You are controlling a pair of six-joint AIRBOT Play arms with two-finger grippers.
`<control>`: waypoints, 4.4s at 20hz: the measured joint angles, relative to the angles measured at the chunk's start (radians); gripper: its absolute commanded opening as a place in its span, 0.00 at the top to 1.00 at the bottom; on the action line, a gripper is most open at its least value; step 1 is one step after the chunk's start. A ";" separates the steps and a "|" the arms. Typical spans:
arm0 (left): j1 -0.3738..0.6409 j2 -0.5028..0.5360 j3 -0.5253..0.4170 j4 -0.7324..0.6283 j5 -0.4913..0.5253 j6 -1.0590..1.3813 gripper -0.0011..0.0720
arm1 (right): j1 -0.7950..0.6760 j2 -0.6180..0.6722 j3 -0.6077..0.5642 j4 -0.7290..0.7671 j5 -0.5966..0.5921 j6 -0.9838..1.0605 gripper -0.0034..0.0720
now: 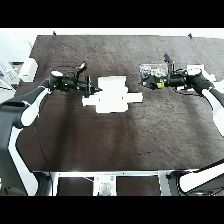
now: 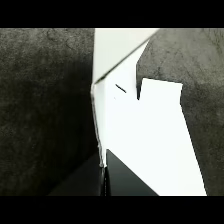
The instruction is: Fold the box and place the chain.
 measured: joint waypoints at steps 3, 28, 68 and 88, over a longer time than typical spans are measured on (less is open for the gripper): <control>-0.021 0.003 -0.007 0.010 0.015 0.030 0.96 | 0.000 0.003 0.000 0.005 0.000 -0.007 0.58; -0.099 -0.024 -0.026 -0.012 0.172 0.187 0.96 | -0.054 0.121 -0.101 0.148 -0.015 -0.244 0.61; -0.100 -0.049 -0.026 -0.060 0.165 0.213 0.95 | 0.270 0.394 -0.456 -0.392 -0.265 -0.843 0.13; -0.100 -0.049 -0.026 -0.061 0.165 0.213 0.95 | 0.235 0.248 -0.437 -0.032 -0.454 -1.201 0.13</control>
